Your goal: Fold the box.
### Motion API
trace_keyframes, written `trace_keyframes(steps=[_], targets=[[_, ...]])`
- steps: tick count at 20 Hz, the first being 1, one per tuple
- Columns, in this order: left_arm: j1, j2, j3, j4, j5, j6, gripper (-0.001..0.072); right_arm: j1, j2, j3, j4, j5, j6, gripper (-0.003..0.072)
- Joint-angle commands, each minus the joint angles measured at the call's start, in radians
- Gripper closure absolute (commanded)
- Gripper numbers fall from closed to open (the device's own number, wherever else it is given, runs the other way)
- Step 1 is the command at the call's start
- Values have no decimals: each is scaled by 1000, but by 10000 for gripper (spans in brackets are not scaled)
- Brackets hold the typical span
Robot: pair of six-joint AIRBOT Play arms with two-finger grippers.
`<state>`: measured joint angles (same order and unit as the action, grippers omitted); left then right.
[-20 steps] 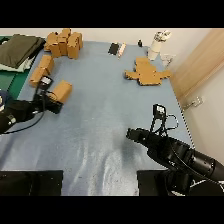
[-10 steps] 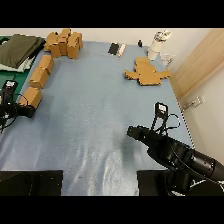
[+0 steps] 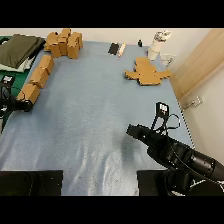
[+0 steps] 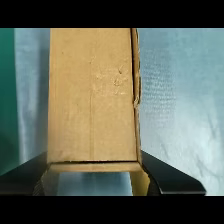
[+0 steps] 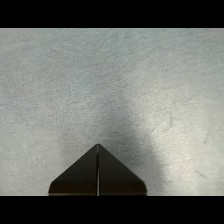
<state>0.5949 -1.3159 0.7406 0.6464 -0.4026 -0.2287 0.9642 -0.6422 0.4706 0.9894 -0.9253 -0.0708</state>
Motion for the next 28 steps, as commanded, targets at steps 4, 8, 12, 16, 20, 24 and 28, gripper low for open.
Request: trace_keyframes(steps=[4, 8, 12, 16, 20, 24, 28], targets=[[-60, -116, 81, -14, 87, 0, 163, 0, -20, 4, -6, 14, 38, 680], [-50, -117, 81, -14, 115, -24, 157, 0, -19, 5, -6, 35, 37, 680], [-51, -114, 81, -13, 27, -27, 1, 0, -19, 5, -6, 42, 37, 680], [-21, -60, 80, 185, -117, -259, 1, 0, -19, 5, -3, 61, 36, 680], [41, 39, 81, 620, -307, -592, 1, 0, -19, 5, 31, 61, -19, 680], [34, 139, 81, 566, -557, -637, 277, -4, -24, 6, 51, 71, -87, 680], [-168, 223, 81, 449, -690, -716, 698, -165, -125, 92, 324, 76, -465, 680]])
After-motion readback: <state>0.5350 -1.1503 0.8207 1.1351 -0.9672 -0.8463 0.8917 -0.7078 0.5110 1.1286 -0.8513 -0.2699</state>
